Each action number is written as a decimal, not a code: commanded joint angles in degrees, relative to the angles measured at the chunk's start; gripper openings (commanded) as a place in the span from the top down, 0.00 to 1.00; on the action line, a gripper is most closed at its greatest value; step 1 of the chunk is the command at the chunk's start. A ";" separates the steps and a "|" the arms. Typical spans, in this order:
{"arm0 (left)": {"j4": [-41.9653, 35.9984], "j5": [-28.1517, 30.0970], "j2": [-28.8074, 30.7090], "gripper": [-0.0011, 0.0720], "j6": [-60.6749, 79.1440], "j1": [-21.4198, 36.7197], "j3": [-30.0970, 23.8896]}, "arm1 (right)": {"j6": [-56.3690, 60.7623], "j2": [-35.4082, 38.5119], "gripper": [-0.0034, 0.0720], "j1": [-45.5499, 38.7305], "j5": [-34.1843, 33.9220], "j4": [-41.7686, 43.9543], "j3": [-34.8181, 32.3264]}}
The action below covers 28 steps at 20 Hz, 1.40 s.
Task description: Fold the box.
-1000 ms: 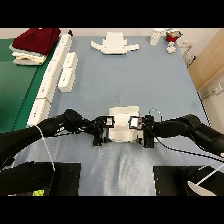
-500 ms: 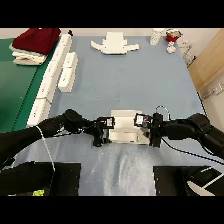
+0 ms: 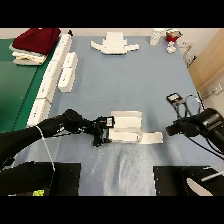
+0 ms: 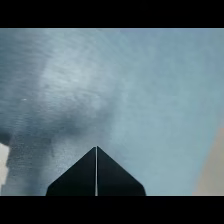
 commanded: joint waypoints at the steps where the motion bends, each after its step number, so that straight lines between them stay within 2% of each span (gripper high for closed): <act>1: 0.02 0.04 -0.02 0.36 -0.02 0.04 0.04 | 0.07 -2.82 0.95 -16.46 -2.62 21.18 0.20; 3: 0.02 0.04 -0.02 0.36 -0.02 0.04 0.04 | -11.91 -5.97 0.95 -25.44 -2.62 39.10 -0.15; 5: 0.02 0.04 -0.02 0.36 -0.02 0.04 0.04 | -17.31 -8.98 0.95 -28.81 -2.62 47.78 -0.92; 8: 0.02 0.04 -0.02 0.36 -0.02 0.04 0.04 | -19.85 -11.32 0.95 -26.45 -2.23 51.84 -2.82; 13: 0.02 0.04 -0.02 0.36 -0.02 0.04 0.04 | -20.11 -11.28 0.95 -17.38 1.09 55.60 -5.66; 18: 0.02 0.04 -0.02 0.36 -0.02 0.04 0.04 | -20.13 -9.81 0.95 -12.15 2.10 57.48 -4.81; 23: 0.02 0.04 -0.02 0.36 -0.02 0.04 0.04 | -20.11 -6.47 0.94 -11.58 0.24 57.53 -1.33; 24: 0.02 0.04 -0.02 0.36 -0.02 0.04 0.04 | -20.11 -6.19 0.81 -11.56 0.11 57.66 -0.72; 25: 0.02 0.04 -0.02 0.36 -0.02 0.04 0.04 | -20.11 -6.16 0.54 -11.56 0.11 57.75 -0.26; 26: 0.02 0.04 -0.02 0.36 -0.02 0.04 0.04 | -20.11 -6.21 0.39 -11.56 0.11 57.79 -0.07; 28: 0.02 0.04 -0.02 0.36 -0.02 0.04 0.04 | -20.11 -6.23 0.38 -11.52 0.09 58.42 -0.07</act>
